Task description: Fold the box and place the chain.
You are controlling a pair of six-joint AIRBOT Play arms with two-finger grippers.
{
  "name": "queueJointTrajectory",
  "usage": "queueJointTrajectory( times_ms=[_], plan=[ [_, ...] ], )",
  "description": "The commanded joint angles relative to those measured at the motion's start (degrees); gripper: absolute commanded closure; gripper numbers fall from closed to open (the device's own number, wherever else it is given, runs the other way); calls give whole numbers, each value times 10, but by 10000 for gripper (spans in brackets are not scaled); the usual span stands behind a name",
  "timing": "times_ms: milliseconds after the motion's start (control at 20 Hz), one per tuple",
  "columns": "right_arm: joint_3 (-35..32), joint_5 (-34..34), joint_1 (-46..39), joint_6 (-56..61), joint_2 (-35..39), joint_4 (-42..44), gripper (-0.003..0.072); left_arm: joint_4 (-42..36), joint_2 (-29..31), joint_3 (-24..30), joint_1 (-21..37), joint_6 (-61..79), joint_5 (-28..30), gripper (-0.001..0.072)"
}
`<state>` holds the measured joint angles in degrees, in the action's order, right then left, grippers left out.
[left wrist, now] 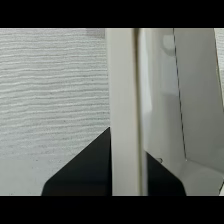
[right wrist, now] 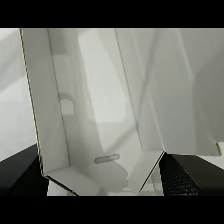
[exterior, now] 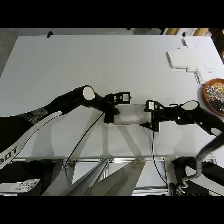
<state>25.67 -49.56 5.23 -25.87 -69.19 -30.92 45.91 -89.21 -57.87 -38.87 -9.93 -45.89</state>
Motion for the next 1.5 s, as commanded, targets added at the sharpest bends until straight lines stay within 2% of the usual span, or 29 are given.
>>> queueJointTrajectory(
  times_ms=[0, 150, 550, 650, 1050, 1150, 1200, 1450],
  plan=[
    [2, -5, 0, -3, -16, 3, 28, 0, 0, 0, 0, 0, 0, 699],
    [2, -8, 0, -47, -23, 28, 44, 0, 0, 0, 0, 0, 0, 699],
    [2, -11, 0, -46, -43, 30, 52, 0, 0, 0, 0, 0, 0, 699],
    [2, -22, 0, -46, -43, 29, 149, 0, 0, 0, 0, 0, 0, 699],
    [2, -21, 0, -46, -46, 23, 170, 0, 0, 0, 0, 0, 0, 699],
    [2, -21, 0, -46, -46, 23, 241, 0, 0, 0, 0, 0, 0, 699],
    [2, -21, 0, -47, -46, 23, 248, 0, 0, 0, 0, 0, 0, 699],
    [2, -21, 1, -46, -46, 22, 247, 0, 0, 0, 0, 0, 0, 699]
  ],
)
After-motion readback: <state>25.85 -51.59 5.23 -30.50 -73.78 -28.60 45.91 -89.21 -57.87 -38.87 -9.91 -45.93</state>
